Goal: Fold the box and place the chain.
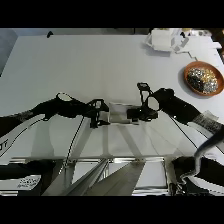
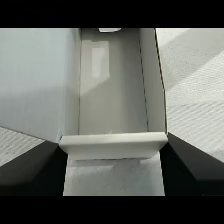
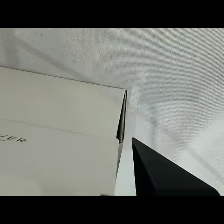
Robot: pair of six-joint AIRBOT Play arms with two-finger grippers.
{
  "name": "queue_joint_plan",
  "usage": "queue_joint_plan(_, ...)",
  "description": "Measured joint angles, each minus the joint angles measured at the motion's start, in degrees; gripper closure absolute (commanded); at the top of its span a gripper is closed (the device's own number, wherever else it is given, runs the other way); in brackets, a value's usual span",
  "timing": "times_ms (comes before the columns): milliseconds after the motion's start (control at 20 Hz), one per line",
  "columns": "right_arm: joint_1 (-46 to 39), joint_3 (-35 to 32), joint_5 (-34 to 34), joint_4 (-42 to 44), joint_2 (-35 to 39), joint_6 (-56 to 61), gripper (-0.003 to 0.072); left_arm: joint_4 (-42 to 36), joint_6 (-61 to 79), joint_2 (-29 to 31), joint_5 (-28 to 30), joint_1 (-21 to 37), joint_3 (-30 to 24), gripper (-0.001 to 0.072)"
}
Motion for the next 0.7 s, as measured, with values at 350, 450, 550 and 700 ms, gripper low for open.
queue_joint_plan(350,2.64,-0.02,-0.81,-1.01,-2.03,2.34,0.0441,0.0,0.0,0.0,0.0,0.0,0.0,0.0691)
queue_joint_plan(450,2.91,-0.02,-0.83,-1.07,-2.64,2.8,0.0453,0.0,0.0,0.0,0.0,0.0,0.0,0.0691)
queue_joint_plan(550,3.02,0.0,-0.31,-1.2,-3.41,3.39,0.0519,0.0,0.02,0.0,0.0,0.0,0.0,0.0691)
queue_joint_plan(700,3.08,0.04,0.72,-1.62,-4.07,4.11,0.0668,0.02,0.02,0.0,0.0,0.0,0.0,0.0691)
